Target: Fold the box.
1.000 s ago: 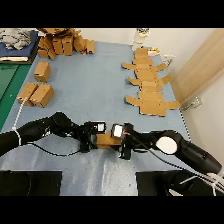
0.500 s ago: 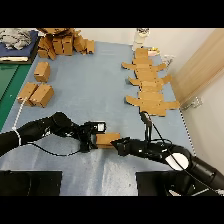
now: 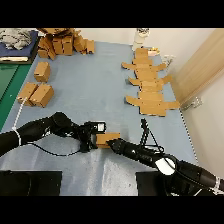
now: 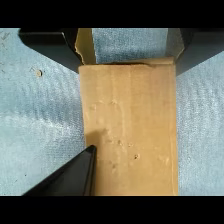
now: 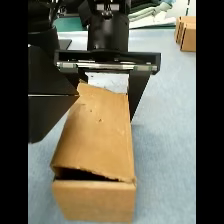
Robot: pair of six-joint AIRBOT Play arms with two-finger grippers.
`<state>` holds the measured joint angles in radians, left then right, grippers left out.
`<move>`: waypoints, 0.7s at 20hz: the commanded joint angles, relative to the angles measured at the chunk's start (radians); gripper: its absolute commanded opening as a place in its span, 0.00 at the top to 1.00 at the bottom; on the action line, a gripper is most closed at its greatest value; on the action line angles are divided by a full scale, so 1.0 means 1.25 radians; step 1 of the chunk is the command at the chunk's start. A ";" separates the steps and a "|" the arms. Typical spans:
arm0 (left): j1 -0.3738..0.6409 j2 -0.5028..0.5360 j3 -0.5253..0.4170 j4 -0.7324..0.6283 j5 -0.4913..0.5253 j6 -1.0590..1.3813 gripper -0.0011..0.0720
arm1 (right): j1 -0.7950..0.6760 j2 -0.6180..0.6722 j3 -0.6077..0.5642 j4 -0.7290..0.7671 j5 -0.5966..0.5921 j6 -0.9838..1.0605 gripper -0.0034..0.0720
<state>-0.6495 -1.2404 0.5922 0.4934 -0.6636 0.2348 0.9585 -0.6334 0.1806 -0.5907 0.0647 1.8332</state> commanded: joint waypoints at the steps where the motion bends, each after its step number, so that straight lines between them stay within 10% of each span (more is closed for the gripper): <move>1: 0.001 0.000 0.001 0.000 -0.001 0.000 0.27 | 0.008 -0.026 -0.003 0.001 -0.019 0.005 0.95; 14: 0.001 0.000 0.001 0.000 -0.001 0.000 0.27 | 0.011 -0.094 -0.004 -0.021 0.013 0.005 0.95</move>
<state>-0.6495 -1.2407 0.5922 0.4957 -0.6636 0.2359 0.9688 -0.7353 0.1761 -0.6098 0.0654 1.8400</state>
